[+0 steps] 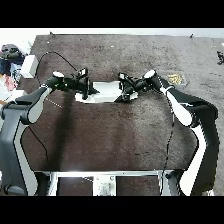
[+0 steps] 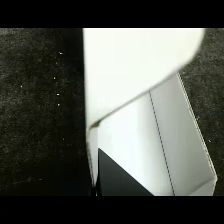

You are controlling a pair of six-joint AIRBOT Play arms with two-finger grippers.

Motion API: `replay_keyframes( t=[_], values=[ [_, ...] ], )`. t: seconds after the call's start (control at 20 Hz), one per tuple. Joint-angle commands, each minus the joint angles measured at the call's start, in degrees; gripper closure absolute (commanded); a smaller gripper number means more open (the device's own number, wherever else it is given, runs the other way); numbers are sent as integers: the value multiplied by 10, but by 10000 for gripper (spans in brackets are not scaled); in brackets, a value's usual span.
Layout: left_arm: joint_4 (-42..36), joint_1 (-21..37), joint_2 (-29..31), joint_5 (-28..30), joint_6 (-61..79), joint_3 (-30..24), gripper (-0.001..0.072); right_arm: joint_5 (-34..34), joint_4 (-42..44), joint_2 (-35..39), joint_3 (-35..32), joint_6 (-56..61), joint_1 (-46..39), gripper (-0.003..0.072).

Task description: Fold the box and place the chain.

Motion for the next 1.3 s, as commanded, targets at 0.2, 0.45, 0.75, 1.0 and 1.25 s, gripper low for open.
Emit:
replay_keyframes(
  t=[0.2, 0.45, 0.75, 1.0, 1.25],
  values=[
    [0, 0, 0, 0, 0, 0, 696, -2, -12, 0, 1, 1, 0, 243],
    [0, 0, 0, 0, 0, 0, 696, -3, -12, 0, 1, 0, 0, 242],
    [0, 0, 0, 0, 0, 0, 696, -2, -12, 0, 1, 0, 0, 242],
    [0, 0, 0, 0, 0, 0, 696, -2, -12, 0, 1, 0, 0, 242],
    [0, 0, 0, 0, 0, 0, 696, -2, -12, 0, 0, 0, 0, 242]
  ],
)
